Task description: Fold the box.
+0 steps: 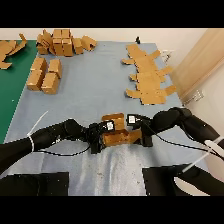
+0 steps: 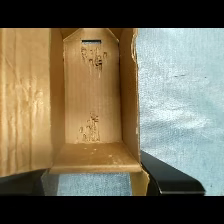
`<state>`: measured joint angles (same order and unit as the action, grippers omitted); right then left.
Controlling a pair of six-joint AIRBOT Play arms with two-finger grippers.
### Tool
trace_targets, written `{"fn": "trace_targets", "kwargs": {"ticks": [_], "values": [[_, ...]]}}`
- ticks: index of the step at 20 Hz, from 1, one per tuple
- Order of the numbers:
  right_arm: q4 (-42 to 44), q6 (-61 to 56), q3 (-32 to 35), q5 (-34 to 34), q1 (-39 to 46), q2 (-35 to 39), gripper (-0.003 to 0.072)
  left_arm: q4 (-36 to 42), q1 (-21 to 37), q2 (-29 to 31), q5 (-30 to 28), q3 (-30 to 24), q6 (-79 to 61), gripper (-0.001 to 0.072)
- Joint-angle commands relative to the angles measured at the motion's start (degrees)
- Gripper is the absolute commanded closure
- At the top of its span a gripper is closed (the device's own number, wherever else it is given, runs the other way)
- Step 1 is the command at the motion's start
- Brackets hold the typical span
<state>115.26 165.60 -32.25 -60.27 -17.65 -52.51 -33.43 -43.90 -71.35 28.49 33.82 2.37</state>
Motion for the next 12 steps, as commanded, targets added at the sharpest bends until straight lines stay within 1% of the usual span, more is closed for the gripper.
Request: {"fn": "trace_targets", "kwargs": {"ticks": [1,5,7,9,12], "values": [[1.55,-1.51,-0.04,-7.02,1.16,4.46,-0.0034,0.0,0.0,-0.02,-0.02,0.04,0.0,0.0196],[4.98,-1.88,0.04,-10.27,1.16,5.18,-0.0034,-0.02,0.0,-0.02,0.0,0.04,0.0,0.0196],[6.91,-5.88,0.07,-12.26,1.16,5.18,-0.0034,-0.02,0.0,-0.02,-0.02,0.04,0.0,0.0196],[7.21,-8.35,0.07,-12.35,1.16,5.18,-0.0034,0.0,0.0,-0.02,0.0,0.04,0.0,0.0196],[7.17,-8.35,0.07,-12.35,1.16,5.18,-0.0034,0.02,0.0,-0.02,-0.48,0.07,0.02,0.0196]]}}
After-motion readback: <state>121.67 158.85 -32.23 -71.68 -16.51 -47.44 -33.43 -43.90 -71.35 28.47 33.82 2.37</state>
